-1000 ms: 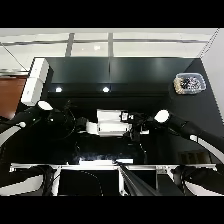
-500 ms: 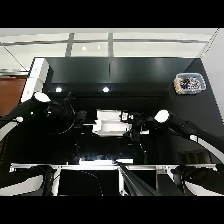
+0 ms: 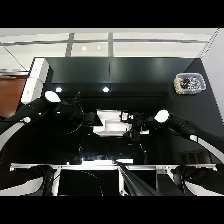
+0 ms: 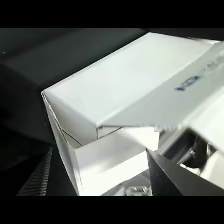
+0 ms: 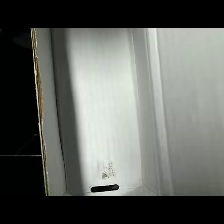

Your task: Fold the box and place the chain.

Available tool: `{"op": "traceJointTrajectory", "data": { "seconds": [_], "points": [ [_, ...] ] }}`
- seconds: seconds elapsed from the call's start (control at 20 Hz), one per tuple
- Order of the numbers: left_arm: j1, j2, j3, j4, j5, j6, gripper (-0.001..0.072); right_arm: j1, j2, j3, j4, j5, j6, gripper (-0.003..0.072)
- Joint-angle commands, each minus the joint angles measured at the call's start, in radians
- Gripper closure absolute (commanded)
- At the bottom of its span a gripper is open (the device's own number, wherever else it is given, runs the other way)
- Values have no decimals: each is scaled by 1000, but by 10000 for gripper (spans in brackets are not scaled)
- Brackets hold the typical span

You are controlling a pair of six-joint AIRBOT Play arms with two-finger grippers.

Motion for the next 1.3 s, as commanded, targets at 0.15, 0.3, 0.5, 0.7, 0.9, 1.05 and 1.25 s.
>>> {"op": "traceJointTrajectory", "data": {
  "seconds": [0.15,0.3,0.5,0.7,0.9,1.05,1.25],
  "points": [
    [-120,1,97,184,83,-223,33,0,-1,0,0,-1,0,553],
    [-174,1,145,303,76,-330,33,0,-1,0,0,-9,1,553],
    [-232,1,163,373,77,-415,33,0,-1,0,0,-19,0,553],
    [-244,1,164,411,72,-457,33,0,-1,0,0,-19,0,553],
    [-244,1,183,410,58,-457,33,0,-1,0,0,-19,0,553],
    [-242,2,193,402,38,-449,33,0,-1,0,0,-19,0,553],
    [-226,2,192,371,13,-412,8,0,-1,0,0,-19,0,553]
  ]
}}
